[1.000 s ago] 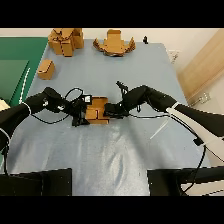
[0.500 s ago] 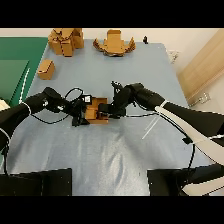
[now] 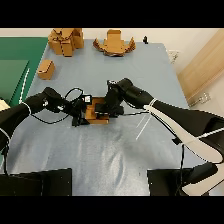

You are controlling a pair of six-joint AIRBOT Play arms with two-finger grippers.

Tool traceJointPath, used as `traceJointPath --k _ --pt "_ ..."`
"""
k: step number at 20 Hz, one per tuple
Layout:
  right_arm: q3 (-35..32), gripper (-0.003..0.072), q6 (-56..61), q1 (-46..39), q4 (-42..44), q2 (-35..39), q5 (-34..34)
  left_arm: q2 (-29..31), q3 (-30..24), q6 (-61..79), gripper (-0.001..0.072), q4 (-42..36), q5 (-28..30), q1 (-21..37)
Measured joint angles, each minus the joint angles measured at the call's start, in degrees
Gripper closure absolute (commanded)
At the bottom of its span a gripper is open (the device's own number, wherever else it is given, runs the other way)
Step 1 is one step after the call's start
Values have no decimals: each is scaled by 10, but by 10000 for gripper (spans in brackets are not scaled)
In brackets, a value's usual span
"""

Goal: Fold the box.

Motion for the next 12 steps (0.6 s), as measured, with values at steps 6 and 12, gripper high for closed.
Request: traceJointPath --k 6,12 --pt "20 369 26 2 -27 -18 -29 0 0 0 355 0 0 0" --pt "28 507 33 3 -27 -41 -37 0 0 0 354 0 0 0"
